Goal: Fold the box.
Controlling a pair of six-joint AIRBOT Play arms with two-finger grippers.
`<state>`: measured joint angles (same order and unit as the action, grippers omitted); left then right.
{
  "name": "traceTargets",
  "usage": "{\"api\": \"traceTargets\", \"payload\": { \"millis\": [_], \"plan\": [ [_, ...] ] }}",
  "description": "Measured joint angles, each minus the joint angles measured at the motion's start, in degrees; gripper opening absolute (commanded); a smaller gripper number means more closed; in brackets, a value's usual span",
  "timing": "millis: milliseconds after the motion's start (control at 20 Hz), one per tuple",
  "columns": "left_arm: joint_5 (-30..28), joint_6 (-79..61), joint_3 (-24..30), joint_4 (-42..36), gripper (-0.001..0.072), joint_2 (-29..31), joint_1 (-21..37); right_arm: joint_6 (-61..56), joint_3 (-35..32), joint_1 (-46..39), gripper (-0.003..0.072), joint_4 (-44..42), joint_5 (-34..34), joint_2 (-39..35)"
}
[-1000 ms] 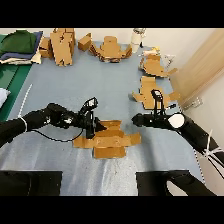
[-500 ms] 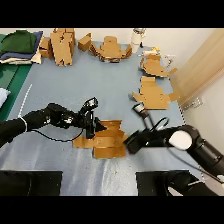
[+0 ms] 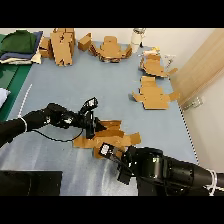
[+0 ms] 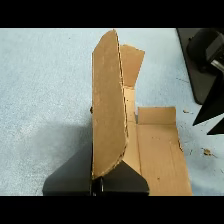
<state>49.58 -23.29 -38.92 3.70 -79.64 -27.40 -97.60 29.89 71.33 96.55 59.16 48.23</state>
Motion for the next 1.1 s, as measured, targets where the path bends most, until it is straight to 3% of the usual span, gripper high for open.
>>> {"api": "traceTargets", "payload": {
  "millis": [250,650,900,1100],
  "plan": [
    [0.07,0.0,0.0,0.0,0.0015,0.0,-0.04,-5.51,0.0,1.99,0.0244,10.43,-2.45,4.9],
    [0.17,0.09,0.0,0.02,0.0015,0.0,-0.04,-8.26,-0.02,2.56,0.0244,14.19,-6.6,10.75],
    [0.79,0.0,0.0,0.37,0.0015,0.0,-0.07,-4.63,-4.37,1.01,0.0244,15.52,-17.03,6.08],
    [0.35,0.07,0.0,0.22,0.0014,0.0,-0.04,-2.8,-6.82,-0.96,0.0244,15.37,-19.34,-3.21]
  ]
}}
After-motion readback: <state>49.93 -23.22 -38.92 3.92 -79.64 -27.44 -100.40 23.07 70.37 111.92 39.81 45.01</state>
